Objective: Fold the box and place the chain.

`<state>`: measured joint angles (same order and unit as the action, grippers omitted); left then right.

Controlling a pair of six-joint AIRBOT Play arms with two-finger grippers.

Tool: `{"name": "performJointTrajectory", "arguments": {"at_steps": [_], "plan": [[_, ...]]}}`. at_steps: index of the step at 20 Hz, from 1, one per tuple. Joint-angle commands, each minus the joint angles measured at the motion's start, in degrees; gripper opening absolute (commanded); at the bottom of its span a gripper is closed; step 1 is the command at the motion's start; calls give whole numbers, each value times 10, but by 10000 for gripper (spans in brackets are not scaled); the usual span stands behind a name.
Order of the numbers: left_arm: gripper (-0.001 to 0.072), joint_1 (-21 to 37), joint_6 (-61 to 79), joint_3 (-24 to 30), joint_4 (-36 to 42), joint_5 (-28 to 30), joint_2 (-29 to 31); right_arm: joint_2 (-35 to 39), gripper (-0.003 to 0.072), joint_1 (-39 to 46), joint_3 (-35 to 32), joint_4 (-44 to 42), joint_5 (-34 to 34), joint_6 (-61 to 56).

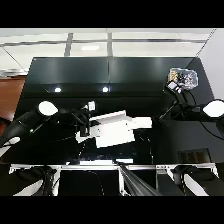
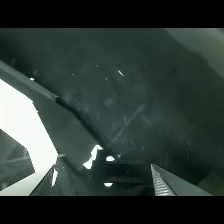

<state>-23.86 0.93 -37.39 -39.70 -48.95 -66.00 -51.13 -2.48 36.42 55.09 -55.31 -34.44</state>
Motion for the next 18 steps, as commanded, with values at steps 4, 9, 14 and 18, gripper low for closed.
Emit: {"name": "performJointTrajectory", "arguments": {"at_steps": [4,9,14,18], "plan": [[28,-12,18,-35,-48,24,-77,0,699,-26,1,-10,17,75],[29,-11,8,-59,-48,24,-101,-2,699,-32,-31,-78,-23,118],[29,-12,8,-59,-48,20,-101,-2,698,-124,-93,-131,24,205],[29,-12,8,-59,-48,21,-101,-4,699,-196,-110,-114,96,275]]}}
